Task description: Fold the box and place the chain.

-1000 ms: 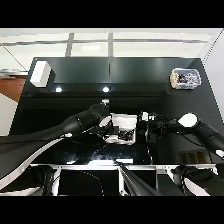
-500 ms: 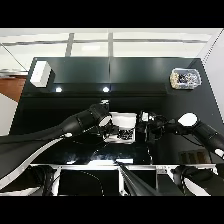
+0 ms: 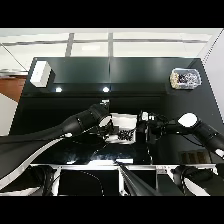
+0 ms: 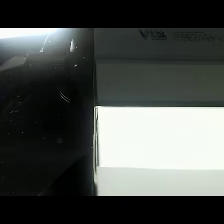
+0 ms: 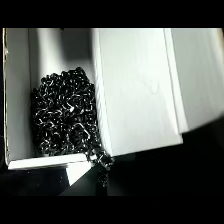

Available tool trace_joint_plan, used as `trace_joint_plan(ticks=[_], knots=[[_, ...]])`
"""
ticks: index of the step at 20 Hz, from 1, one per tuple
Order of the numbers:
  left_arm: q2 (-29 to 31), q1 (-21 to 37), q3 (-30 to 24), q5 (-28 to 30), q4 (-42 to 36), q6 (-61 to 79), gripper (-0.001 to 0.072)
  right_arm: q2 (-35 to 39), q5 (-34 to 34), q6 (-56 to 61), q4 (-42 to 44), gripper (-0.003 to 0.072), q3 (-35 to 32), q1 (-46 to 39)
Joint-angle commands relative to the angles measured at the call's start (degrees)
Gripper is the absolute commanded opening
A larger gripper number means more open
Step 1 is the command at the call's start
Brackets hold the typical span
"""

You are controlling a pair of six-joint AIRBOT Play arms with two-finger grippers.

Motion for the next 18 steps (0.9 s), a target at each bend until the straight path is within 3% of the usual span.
trace_joint_plan(ticks=[1,6,9,13,15,17,18], knots=[[0.0,0.0,0.0,-0.1,0.1,0.0,0.0032,2.0,1.3,11.1,-5.5,0.0048,1.1,-0.1],[0.0,0.0,0.0,-0.1,0.0,0.1,0.0033,10.1,7.0,24.3,-7.7,0.0048,6.0,0.0],[0.0,0.0,0.0,0.0,0.1,0.3,0.0033,11.2,12.3,29.7,0.6,0.0049,7.8,0.0],[0.0,0.0,0.0,0.0,0.1,0.3,0.0032,11.2,11.3,36.3,9.3,0.0048,7.8,3.0],[0.0,0.0,0.0,0.0,0.1,0.3,0.0031,11.2,11.1,37.4,8.6,0.0050,7.8,4.4],[0.0,0.0,0.0,0.0,0.1,0.3,0.0031,11.2,11.1,40.3,5.6,0.0292,7.8,4.1],[0.0,0.0,0.0,0.0,0.1,0.3,0.0031,11.2,11.5,41.6,3.9,0.0364,7.8,3.4]])
